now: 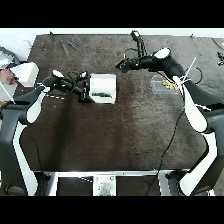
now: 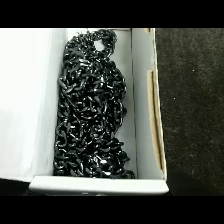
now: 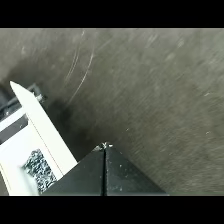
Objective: Fold the box and place the chain.
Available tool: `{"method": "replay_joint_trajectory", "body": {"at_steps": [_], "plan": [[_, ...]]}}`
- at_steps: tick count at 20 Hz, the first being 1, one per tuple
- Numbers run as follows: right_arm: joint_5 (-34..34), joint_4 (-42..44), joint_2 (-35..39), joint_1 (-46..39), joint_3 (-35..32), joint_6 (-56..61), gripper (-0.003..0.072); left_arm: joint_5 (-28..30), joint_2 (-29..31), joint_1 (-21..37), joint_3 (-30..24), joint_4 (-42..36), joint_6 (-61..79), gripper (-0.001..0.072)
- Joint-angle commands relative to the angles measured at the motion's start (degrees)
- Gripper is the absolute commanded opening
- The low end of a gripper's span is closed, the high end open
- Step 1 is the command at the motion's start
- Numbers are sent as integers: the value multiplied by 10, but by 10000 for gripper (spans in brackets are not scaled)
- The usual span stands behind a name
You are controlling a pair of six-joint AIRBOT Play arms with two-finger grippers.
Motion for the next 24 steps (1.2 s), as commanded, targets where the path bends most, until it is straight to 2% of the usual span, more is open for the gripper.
{"method": "replay_joint_trajectory", "body": {"at_steps": [1,4,8,14,16,17,18,24], "plan": [[65,17,-31,-5,16,-8,48,0,0,0,0,0,0,370],[113,12,-28,9,16,-14,49,0,0,0,0,0,0,370],[138,-38,-19,38,16,-65,49,0,0,0,0,0,0,370],[144,-59,-3,74,16,-107,66,0,0,0,0,0,0,370],[145,-102,-3,88,16,-113,68,0,0,0,0,0,0,370],[145,-127,-3,96,16,-113,153,0,0,0,0,0,0,370],[149,-146,-3,103,16,-119,271,0,0,0,1,0,0,370],[150,-155,-3,111,16,-119,270,0,0,0,0,0,0,370]]}}
